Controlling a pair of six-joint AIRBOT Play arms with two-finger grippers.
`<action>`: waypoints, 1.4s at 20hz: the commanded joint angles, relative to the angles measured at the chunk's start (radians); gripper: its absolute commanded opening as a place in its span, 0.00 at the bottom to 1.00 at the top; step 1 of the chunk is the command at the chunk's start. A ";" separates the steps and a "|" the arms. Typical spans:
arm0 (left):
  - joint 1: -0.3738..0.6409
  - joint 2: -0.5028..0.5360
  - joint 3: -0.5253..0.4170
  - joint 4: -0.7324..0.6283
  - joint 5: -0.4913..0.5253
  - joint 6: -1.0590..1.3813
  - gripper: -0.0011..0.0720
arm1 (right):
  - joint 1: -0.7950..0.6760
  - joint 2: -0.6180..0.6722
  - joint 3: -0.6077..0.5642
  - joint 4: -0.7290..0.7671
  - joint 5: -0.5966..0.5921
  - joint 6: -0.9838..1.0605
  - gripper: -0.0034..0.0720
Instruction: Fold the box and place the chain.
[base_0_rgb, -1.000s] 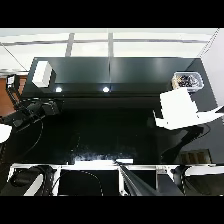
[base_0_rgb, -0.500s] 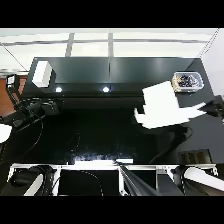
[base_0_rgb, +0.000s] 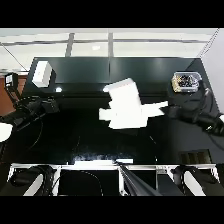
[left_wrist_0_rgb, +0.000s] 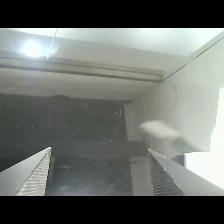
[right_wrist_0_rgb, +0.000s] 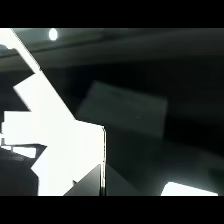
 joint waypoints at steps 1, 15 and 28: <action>-0.018 -0.047 0.000 -0.116 0.000 0.000 0.97 | 0.156 0.145 -0.164 0.074 -0.202 -0.086 0.06; -0.151 -0.726 0.272 -0.727 -0.494 0.890 0.97 | 0.266 0.156 -0.218 0.072 -0.257 -0.086 0.06; -0.161 -1.074 0.510 -0.688 -0.745 1.108 0.68 | 0.266 0.156 -0.218 0.072 -0.250 -0.078 0.06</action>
